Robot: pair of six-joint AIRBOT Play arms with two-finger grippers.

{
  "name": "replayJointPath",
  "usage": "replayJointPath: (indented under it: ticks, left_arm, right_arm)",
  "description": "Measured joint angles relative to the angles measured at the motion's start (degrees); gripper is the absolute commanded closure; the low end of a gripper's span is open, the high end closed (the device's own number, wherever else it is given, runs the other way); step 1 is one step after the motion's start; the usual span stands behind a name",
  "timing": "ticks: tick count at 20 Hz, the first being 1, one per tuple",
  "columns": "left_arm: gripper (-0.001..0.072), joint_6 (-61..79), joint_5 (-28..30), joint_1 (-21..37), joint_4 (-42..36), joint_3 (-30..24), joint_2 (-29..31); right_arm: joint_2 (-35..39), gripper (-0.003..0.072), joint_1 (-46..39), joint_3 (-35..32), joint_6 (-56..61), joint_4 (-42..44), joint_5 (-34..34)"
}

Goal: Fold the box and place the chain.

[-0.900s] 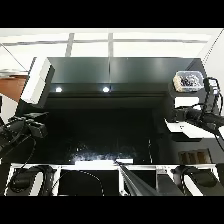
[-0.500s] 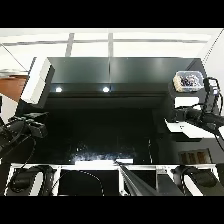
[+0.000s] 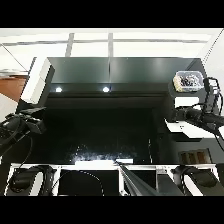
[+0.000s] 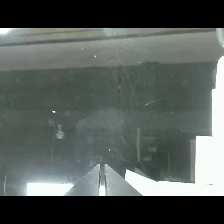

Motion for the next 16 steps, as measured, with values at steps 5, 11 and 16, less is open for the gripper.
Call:
replayJointPath:
  ticks: [5, 11, 16]
  left_arm:
    - [0.0000, -0.2, 2.0, -0.1, -2.7, 0.0, -1.6]
    - [0.0003, -0.4, 2.6, -0.1, -5.3, 0.0, -4.6]
    - [0.0003, -0.4, 1.9, -0.1, -6.3, 0.0, -6.3]
  right_arm:
    - [-0.1, -0.0027, 0.0, 0.0, 0.4, 2.9, -4.0]
    - [-0.3, -0.0026, -1.0, 0.4, 3.7, -1.5, 0.3]
    - [-3.3, -0.0025, -15.5, 5.6, 9.5, -19.3, 4.5]
